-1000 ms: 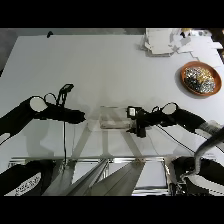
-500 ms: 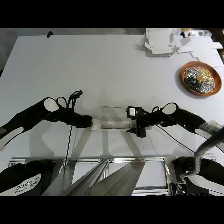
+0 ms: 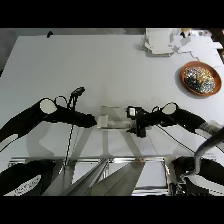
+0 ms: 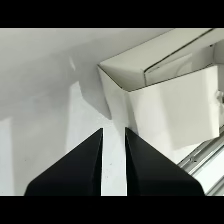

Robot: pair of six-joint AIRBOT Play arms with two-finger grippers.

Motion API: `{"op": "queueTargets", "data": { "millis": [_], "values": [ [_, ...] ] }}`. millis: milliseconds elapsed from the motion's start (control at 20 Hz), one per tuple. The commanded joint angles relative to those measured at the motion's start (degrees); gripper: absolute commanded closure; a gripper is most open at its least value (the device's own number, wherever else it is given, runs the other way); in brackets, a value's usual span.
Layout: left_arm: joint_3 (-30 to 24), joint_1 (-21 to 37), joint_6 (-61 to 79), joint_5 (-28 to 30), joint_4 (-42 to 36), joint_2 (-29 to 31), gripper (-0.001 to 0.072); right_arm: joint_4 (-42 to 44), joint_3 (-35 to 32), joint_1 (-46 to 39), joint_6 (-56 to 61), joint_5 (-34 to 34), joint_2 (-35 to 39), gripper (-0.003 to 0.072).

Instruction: Fold the box and place the chain.

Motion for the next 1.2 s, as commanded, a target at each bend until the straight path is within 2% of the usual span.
{"op": "queueTargets", "data": {
  "millis": [0, 350, 450, 550, 650, 850, 1000, 1100, 1150],
  "values": [
    [0.48, -0.66, 0.17, 0.68, -0.7, 0.5, 0.0556, 0.02, 0.0, 0.0, 0.02, 0.02, 0.04, 0.0284],
    [2.1, -0.66, 0.17, -0.52, -0.68, 0.48, 0.0544, 0.0, 0.0, 0.0, 0.02, 0.02, 0.04, 0.0284],
    [2.1, -0.85, 0.17, -1.07, -0.66, 0.46, 0.0412, 0.02, 0.0, 0.0, 0.02, 0.02, 0.04, 0.0284],
    [2.1, -1.9, 0.22, -1.05, -0.42, 0.35, 0.0381, 0.0, 0.0, 0.0, 0.02, 0.02, 0.04, 0.0284],
    [2.12, -3.17, 0.17, -0.96, -0.37, -0.04, 0.0307, 0.0, 0.0, 0.0, 0.02, 0.02, 0.04, 0.0284],
    [3.13, -6.08, -1.16, 0.57, 1.79, -1.07, 0.0291, 0.0, 0.0, 0.0, 0.02, 0.02, 0.04, 0.0284],
    [5.2, -7.76, -8.17, 1.11, 7.91, -2.67, 0.0288, 0.02, 0.0, 0.0, 0.02, 0.04, 0.04, 0.0284],
    [7.06, -8.81, -13.51, 1.09, 11.41, -4.2, 0.0215, 0.02, 0.0, 0.0, 0.02, 0.04, 0.04, 0.0284],
    [8.0, -9.46, -15.45, 1.09, 12.31, -4.9, 0.0205, 0.02, 0.0, 0.0, 0.0, 0.02, 0.04, 0.0284]
  ]
}}
